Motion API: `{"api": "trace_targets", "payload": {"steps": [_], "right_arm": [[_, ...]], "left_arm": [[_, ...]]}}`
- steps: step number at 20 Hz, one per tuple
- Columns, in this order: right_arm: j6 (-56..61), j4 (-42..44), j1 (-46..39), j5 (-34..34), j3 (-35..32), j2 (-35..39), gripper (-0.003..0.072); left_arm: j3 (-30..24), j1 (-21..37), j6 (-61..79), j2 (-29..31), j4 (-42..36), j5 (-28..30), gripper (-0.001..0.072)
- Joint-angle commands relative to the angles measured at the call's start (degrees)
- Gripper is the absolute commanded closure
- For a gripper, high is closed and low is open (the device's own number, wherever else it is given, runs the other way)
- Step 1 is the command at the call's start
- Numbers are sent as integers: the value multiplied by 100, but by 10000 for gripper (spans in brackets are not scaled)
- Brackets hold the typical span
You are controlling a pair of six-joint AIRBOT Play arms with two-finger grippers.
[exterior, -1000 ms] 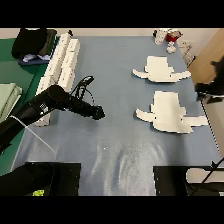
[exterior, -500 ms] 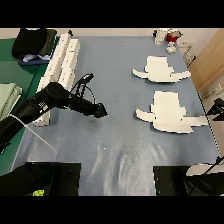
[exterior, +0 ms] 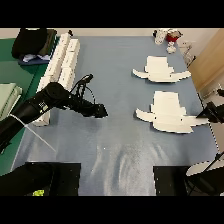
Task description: Fold the box.
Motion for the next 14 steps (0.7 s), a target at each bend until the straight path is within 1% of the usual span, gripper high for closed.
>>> {"api": "trace_targets", "payload": {"steps": [1, 2, 6, 8, 9, 11, 14], "right_arm": [[-321, 533, 282, -201, 2, -105, 636], [-332, 713, 413, -238, 7, -105, 684], [-133, 1401, 1158, -479, 4, -66, 685], [295, 1460, 1626, -321, -133, 192, 686], [435, 1460, 1880, -74, -361, 459, 686], [660, 1451, 2367, 385, -992, 1084, 686], [1001, 1370, 3029, 892, -2138, 2090, 686]], "left_arm": [[7, 4, -17, 0, -57, -9, 185], [7, 4, -17, 0, -57, -11, 185], [7, 7, -11, 0, -57, -46, 186], [50, 20, 46, 0, -17, -114, 186], [105, 94, 57, 0, -4, -238, 186], [240, 428, 190, 0, -7, -708, 186], [304, 1152, 367, 0, -4, -1397, 186]]}}
